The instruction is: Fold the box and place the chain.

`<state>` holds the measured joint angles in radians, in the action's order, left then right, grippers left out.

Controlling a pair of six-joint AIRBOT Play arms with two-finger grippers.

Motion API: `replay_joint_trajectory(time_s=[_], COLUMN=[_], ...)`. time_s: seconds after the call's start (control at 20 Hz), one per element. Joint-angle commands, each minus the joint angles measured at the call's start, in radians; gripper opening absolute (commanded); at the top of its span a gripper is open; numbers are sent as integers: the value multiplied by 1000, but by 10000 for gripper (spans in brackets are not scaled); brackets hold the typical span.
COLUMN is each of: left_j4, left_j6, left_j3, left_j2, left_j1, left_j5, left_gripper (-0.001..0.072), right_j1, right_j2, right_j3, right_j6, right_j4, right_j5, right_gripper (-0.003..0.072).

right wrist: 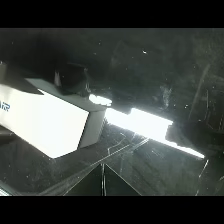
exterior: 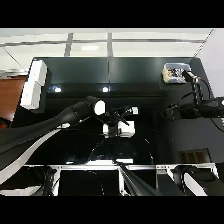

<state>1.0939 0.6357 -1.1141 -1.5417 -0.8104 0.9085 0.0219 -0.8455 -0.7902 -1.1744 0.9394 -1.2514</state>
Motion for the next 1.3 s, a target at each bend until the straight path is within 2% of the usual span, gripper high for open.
replay_joint_trajectory(time_s=[0.0, 0.1, 0.2, 0.3, 0.4, 0.6, 0.7, 0.85, 1.0, 1.15, 1.25], left_j4=[176, 241, 302, 378, 398, 398, 393, 397, 375, 351, 332], left_j6=[221, 314, 416, 553, 654, 785, 813, 809, 709, 592, 517], left_j3=[-55, -106, -117, -110, -76, 80, 152, 217, 227, 227, 226], left_j2=[-3, 18, 82, 169, 270, 445, 462, 462, 460, 438, 395], left_j1=[-2, 50, 135, 255, 420, 839, 1052, 1303, 1404, 1389, 1377], left_j5=[104, 272, 418, 549, 610, 576, 565, 533, 399, 266, 243], left_gripper=[241, 235, 232, 223, 223, 223, 223, 223, 223, 229, 229], right_j1=[1, 1, 1, 1, 1, 1, 0, 1, 0, 0, 0], right_j2=[0, 0, 0, 1, 0, 0, 0, 0, 0, 0, 0], right_j3=[0, 0, 0, 0, 0, 0, 0, 0, 0, 0, 0], right_j6=[0, 0, 0, 0, 0, 1, 1, 2, 3, 2, 0], right_j4=[0, 0, 0, -1, -1, 0, -1, 0, 0, -1, -1], right_j5=[4, 4, 2, 2, 3, 60, 95, 116, 130, 155, 168], right_gripper=[13, 13, 13, 13, 13, 13, 13, 13, 13, 13, 13])
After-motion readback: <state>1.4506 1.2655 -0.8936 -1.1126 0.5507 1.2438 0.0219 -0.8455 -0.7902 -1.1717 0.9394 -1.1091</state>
